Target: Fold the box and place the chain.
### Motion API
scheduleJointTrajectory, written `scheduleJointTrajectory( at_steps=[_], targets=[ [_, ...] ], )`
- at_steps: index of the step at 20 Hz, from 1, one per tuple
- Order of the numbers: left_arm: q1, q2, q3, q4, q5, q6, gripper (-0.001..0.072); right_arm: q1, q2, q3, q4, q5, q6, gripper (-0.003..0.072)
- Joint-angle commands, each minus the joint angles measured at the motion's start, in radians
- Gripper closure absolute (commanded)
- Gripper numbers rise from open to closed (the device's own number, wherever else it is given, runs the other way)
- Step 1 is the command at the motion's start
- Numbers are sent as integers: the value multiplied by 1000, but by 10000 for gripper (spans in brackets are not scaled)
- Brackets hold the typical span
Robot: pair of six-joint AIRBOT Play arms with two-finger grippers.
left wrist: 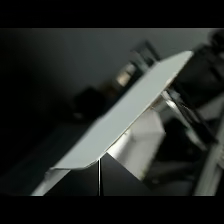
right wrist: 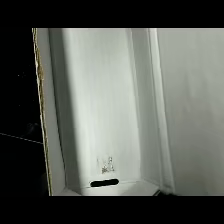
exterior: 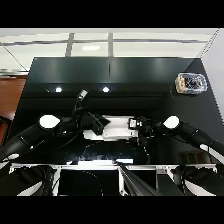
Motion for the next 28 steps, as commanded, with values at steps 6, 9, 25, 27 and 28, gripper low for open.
scheduleJointTrajectory(
  at_steps=[6,9,25,27,28],
  targets=[
    [8,-206,82,126,76,47,684,1,0,0,0,0,0,265],
    [8,-280,146,346,-60,-115,685,1,0,0,0,0,0,266],
    [72,-4,255,759,-381,-225,651,1,0,0,0,0,0,265],
    [88,71,186,764,-400,-199,637,1,0,0,0,0,0,265],
    [89,92,148,764,-400,-164,636,1,0,0,0,0,0,266]
  ],
)
